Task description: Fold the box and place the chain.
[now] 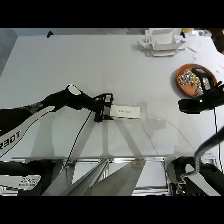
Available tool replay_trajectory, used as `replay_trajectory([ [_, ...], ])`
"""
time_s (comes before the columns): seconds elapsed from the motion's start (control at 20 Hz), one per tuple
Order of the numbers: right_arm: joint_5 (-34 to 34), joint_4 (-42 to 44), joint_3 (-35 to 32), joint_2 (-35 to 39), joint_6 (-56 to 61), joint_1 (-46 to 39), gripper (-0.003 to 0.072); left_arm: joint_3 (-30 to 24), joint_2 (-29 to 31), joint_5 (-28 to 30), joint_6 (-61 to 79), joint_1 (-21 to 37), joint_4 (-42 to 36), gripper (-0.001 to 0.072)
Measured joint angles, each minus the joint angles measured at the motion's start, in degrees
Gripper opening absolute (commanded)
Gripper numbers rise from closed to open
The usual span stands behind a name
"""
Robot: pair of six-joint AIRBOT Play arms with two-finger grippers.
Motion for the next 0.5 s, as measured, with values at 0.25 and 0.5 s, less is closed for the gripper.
replay_trajectory([
  [0.25, -3.54, 1.16, -0.92, -1.29, 0.59, -0.63, 0.0019, 0.0, 0.0, -0.02, 0.0, 0.0, -0.02, 0.0249],
  [0.5, -4.61, 2.71, -1.09, -2.23, 0.76, -0.72, 0.0019, -0.02, 0.33, -0.24, -1.18, 0.04, -0.24, 0.0003],
])
